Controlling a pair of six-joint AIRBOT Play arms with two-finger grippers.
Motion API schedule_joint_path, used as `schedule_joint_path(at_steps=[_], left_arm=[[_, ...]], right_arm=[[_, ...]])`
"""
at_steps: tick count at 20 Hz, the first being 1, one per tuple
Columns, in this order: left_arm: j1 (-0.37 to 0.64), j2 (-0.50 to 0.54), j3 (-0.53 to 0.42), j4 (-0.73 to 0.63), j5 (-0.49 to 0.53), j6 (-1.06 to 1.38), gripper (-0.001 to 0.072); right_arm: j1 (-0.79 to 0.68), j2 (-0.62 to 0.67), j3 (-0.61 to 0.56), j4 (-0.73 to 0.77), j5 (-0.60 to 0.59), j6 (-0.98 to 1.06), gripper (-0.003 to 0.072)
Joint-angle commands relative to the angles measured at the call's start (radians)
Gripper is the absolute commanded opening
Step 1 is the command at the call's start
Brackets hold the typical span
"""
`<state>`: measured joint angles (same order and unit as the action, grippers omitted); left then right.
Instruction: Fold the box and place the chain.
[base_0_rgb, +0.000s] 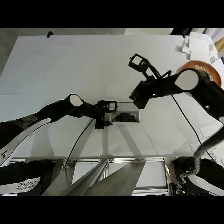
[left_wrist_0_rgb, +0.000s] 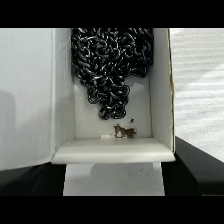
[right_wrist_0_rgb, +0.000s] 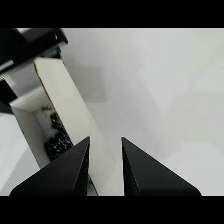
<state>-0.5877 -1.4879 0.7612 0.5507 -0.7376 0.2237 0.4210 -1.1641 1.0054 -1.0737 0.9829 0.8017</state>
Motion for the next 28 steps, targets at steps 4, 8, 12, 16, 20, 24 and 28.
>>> schedule_joint_path(at_steps=[4, 8, 12, 16, 20, 24, 28], left_arm=[[0.0, 0.001, 0.0, 0.0, 0.0, 0.0, 0.0013], [0.0, 0.001, 0.0, 0.0, 0.0, 0.0, 0.0013], [0.0, 0.001, 0.0, 0.0, 0.0, 0.0, 0.0013], [0.0, 0.0, 0.0, 0.0, 0.0, 0.0, 0.0013], [0.0, 0.001, 0.0, 0.0, 0.0, 0.0, 0.0013], [0.0, 0.001, 0.0, 0.0, 0.0, 0.0, 0.0013], [0.0, 0.001, 0.0, 0.0, 0.0, 0.0, 0.0013]], right_arm=[[-0.005, -0.054, -0.01, 0.014, 0.127, -0.132, 0.0219], [0.017, -0.053, -0.033, 0.064, 0.15, -0.229, 0.0222], [0.05, -0.051, -0.033, 0.069, 0.183, -0.261, 0.0226], [0.073, -0.051, -0.035, 0.062, 0.174, -0.261, 0.0272], [0.111, -0.051, -0.043, 0.023, 0.105, -0.26, 0.027], [0.138, -0.051, -0.052, -0.041, 0.074, -0.249, 0.0235], [0.144, -0.051, -0.058, -0.071, 0.067, -0.249, 0.0183]])
